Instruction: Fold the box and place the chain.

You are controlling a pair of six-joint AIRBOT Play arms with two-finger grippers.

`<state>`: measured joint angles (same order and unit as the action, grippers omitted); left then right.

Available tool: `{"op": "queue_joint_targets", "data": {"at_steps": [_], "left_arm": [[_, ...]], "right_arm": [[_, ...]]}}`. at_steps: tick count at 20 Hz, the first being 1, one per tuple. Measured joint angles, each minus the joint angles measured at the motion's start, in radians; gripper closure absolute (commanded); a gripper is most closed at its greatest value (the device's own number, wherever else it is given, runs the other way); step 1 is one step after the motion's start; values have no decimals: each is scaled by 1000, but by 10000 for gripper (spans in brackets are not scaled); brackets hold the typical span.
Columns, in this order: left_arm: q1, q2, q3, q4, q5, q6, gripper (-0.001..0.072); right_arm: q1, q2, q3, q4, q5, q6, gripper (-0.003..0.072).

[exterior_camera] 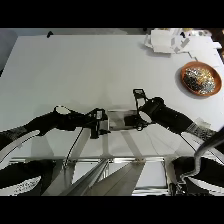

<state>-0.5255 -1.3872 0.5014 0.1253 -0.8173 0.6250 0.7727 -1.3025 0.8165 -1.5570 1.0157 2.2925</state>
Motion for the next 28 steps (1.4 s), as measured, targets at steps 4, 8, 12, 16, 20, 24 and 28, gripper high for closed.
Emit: {"op": "queue_joint_targets", "data": {"at_steps": [4,8,12,16,20,24,28], "left_arm": [[0,0,0,0,0,0,601],[0,0,0,-5,-5,0,601],[0,0,0,-3,-3,0,601],[0,0,0,-2,-3,0,601],[0,0,0,-2,2,-3,601],[0,0,0,-2,-7,1,601],[0,0,0,-1,-4,1,601]], "right_arm": [[8,-10,2,4,4,8,574],[11,-15,2,23,7,12,391],[11,-16,2,4,19,12,440],[11,-16,2,-30,34,11,530],[11,-16,2,-51,34,-12,673],[11,-17,0,-68,46,-48,441],[11,-17,-3,-78,43,-55,520]]}}
